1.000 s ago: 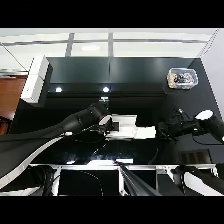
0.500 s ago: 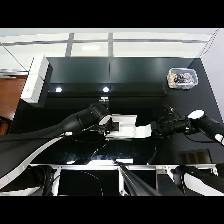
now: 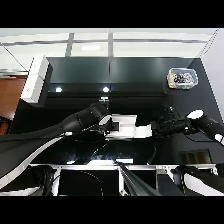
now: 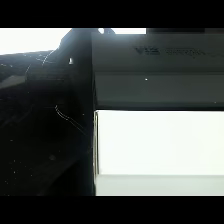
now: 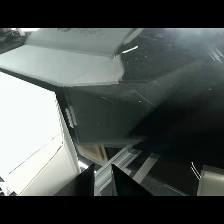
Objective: Fold the box and place the chain.
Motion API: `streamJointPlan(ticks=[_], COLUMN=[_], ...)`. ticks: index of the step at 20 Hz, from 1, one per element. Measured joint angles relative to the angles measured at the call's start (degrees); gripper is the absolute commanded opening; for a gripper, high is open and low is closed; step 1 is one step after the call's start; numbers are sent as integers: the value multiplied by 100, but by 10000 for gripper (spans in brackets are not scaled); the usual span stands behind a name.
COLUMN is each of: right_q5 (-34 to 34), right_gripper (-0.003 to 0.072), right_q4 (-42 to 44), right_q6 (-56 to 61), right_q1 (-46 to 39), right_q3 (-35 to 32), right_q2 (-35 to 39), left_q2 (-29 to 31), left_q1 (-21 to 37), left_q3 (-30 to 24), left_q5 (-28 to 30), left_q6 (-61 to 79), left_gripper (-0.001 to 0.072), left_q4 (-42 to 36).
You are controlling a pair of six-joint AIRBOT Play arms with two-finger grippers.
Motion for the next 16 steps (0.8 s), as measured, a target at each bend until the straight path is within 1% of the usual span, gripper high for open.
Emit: streamJointPlan(ticks=[3, 6, 7, 8, 9, 10, 13, 16], right_q5=[39, 321, 446, 581, 693, 789, 957, 916], right_gripper=[119, 120, 143, 258, 540, 567, 567, 565], right_q4=[72, 286, 369, 433, 479, 531, 599, 625], right_q6=[-55, -308, -398, -470, -516, -546, -581, -496], right_q1=[92, 133, 142, 151, 155, 164, 267, 549], right_q3=[15, 179, 271, 369, 457, 542, 732, 903], right_q2=[0, 0, 0, 0, 2, 2, 2, 2], left_q2=[0, 0, 0, 0, -2, 0, 0, 0], left_q1=[0, 0, 0, 0, 0, 0, 0, 0], left_q3=[0, 0, 0, 0, 0, 0, 0, 0], left_q5=[2, 7, 7, 7, 7, 7, 11, 31], left_q6=[0, -2, -2, -2, -2, -2, -2, -2], left_gripper=[26, 26, 26, 27, 27, 27, 27, 27], left_q4=[0, 2, 2, 2, 2, 2, 2, 2])
